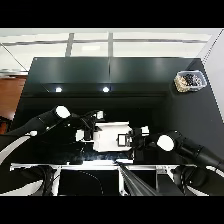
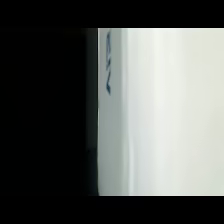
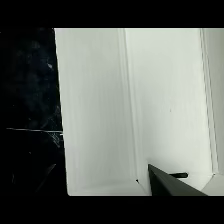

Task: Fold the box and place the chain.

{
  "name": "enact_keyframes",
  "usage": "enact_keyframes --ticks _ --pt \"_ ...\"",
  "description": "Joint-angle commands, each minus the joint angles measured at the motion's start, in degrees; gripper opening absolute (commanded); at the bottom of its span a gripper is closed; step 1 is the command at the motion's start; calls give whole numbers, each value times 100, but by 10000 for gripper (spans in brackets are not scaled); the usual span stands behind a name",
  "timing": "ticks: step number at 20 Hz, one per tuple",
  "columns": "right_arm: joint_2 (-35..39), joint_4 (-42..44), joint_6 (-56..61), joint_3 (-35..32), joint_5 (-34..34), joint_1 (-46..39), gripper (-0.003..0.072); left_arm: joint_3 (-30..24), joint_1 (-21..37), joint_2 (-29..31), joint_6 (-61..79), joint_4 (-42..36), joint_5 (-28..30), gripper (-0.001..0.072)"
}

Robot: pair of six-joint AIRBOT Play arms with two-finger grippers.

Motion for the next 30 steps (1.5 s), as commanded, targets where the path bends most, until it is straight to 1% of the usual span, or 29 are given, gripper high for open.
enact_keyframes --ticks 1,3,7,10,15,17,18,20,23,26,28,30 --pt "-127 -225 428 -2 -426 284 701 -2 2 -2 0 -2 -2 30" --pt "-83 -321 675 22 -660 284 702 -2 2 -2 0 -2 -7 30" --pt "367 -1047 1193 249 -654 -7 703 -4 2 -2 2 -2 -22 30" --pt "474 -997 1182 321 -623 -358 702 -4 2 -2 2 -2 -22 29" --pt "474 -925 1005 337 -573 -597 703 -4 2 -2 0 -2 -20 29" --pt "474 -649 997 339 -557 -822 702 -4 2 -2 0 -4 -20 29" --pt "474 -269 767 339 -444 -940 703 -4 2 -2 0 -4 -22 29" --pt "470 433 -160 339 9 -1099 703 -4 2 -2 0 -4 -22 29" --pt "378 927 -848 339 7 -1298 703 -4 2 -2 0 -2 -22 29" --pt "94 1534 -1617 339 2 -1471 702 -4 2 -2 0 -4 -42 29" --pt "-20 1692 -1932 339 144 -1547 702 -4 2 -2 -2 -4 -50 29" --pt "-26 1434 -1952 339 149 -1615 701 -4 2 -2 -2 -4 -46 29"
